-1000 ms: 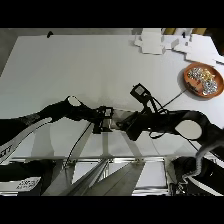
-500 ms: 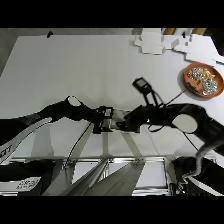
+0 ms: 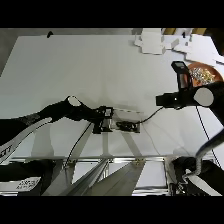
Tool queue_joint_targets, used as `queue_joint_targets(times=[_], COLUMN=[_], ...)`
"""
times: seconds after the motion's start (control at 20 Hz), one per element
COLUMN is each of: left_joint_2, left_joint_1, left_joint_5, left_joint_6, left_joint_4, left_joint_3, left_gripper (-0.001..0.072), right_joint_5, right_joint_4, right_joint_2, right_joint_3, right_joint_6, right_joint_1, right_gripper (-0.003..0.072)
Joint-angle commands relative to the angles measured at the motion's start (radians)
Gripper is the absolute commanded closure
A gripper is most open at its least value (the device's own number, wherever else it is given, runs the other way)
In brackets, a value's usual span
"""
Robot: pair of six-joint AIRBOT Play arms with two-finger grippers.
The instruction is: Fold the box and place the chain.
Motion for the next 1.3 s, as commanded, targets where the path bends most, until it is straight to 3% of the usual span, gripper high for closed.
queue_joint_targets(times=[0.0,0.05,0.1,0.15,0.2,0.5,0.6,0.65,0.95,1.25], left_joint_2=[0.001,0.001,0.001,0.001,0.001,0.001,0.001,0.001,0.001,0.001], left_joint_1=[0.001,0.001,0.001,0.001,0.001,0.001,0.001,0.001,0.001,0.001], left_joint_5=[0.0,0.0,0.0,0.0,0.0,0.0,0.0,0.0,0.0,0.0], left_joint_6=[0.0,0.0,0.0,0.0,0.0,0.0,0.0,0.0,0.0,0.0], left_joint_4=[0.0,0.0,0.0,0.0,0.0,0.0,0.0,0.0,0.0,0.0], left_joint_3=[0.0,0.0,0.0,0.0,0.0,0.0,0.0,0.0,0.0,0.0], left_gripper=[0.0595,0.0595,0.0595,0.0595,0.0595,0.0595,0.0595,0.0595,0.0595,0.0595], right_joint_5=[-0.009,-0.039,-0.06,-0.072,-0.074,-0.069,-0.082,-0.095,-0.17,-0.153], right_joint_4=[-0.076,-0.083,-0.084,-0.083,-0.084,-0.105,-0.105,-0.105,-0.106,-0.106], right_joint_2=[-0.057,-0.076,-0.098,-0.122,-0.149,-0.303,-0.339,-0.348,-0.35,-0.402], right_joint_3=[-0.022,-0.028,-0.032,-0.032,-0.032,-0.032,-0.032,-0.032,-0.032,-0.032], right_joint_6=[0.027,0.026,0.027,0.03,0.033,0.037,0.037,0.037,0.045,0.079], right_joint_1=[-0.076,-0.076,-0.076,-0.076,-0.076,-0.076,-0.076,-0.076,-0.076,-0.076], right_gripper=[0.0669,0.0667,0.0607,0.0457,0.0428,0.0424,0.0349,0.0347,0.0361,0.0407])
